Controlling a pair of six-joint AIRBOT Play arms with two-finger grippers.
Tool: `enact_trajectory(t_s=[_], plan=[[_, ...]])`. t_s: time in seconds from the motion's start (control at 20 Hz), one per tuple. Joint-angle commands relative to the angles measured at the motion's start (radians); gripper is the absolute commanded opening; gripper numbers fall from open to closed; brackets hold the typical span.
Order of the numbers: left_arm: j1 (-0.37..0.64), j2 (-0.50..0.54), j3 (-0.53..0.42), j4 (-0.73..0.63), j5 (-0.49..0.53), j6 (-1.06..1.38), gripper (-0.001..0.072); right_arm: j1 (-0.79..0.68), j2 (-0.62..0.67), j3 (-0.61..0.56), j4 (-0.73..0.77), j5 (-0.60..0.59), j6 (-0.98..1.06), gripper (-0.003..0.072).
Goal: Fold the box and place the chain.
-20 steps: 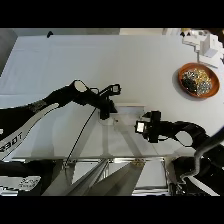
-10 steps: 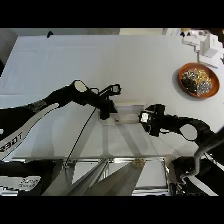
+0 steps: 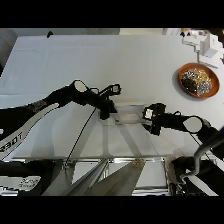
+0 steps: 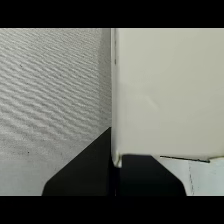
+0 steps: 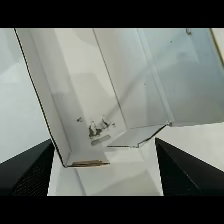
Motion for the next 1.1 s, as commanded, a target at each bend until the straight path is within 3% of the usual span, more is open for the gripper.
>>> enact_trajectory(t_s=[0.0, 0.35, 0.65, 1.05], plan=[[0.000, 0.000, 0.000, 0.000, 0.000, 0.000, 0.0010, -0.064, -0.047, 0.001, 0.124, 0.042, -0.138, 0.0691], [0.000, 0.000, 0.000, 0.000, 0.000, 0.000, 0.0010, -0.155, -0.105, 0.039, 0.188, 0.096, -0.235, 0.0690], [0.000, 0.000, 0.000, 0.000, 0.000, 0.000, 0.0010, -0.155, -0.255, 0.145, 0.211, 0.189, -0.301, 0.0689], [0.000, 0.000, 0.000, 0.000, 0.000, 0.000, 0.0010, -0.155, -0.324, 0.151, 0.212, 0.259, -0.350, 0.0669]])
